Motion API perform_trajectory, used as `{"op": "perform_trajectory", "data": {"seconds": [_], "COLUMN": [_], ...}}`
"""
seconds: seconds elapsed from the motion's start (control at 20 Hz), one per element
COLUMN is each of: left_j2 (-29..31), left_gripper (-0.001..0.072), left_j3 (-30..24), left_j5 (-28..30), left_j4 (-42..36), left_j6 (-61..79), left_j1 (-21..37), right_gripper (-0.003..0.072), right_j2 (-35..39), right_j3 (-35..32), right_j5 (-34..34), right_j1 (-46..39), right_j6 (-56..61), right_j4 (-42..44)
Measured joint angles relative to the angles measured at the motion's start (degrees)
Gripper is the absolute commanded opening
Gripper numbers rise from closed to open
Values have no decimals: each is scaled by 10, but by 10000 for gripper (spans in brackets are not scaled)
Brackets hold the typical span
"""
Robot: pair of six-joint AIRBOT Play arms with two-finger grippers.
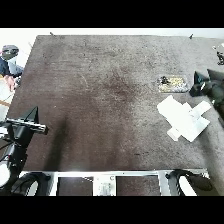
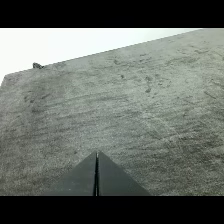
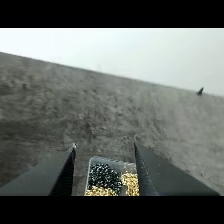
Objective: Fold the box and place the chain.
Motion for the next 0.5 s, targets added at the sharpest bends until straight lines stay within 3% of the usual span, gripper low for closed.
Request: {"op": "perform_trajectory", "data": {"seconds": [0.25, 0.5], "left_j2": [0, 0], "left_gripper": [11, 11], "left_j3": [0, 0], "left_j5": [0, 0], "left_j4": [0, 0], "left_j6": [0, 0], "left_j1": [0, 0], "right_gripper": [439, 438], "right_j2": [-195, -361], "right_j3": [162, 323], "right_j5": [210, 405], "right_j1": [-142, -257], "right_j6": [35, 78], "right_j4": [-23, -101]}}
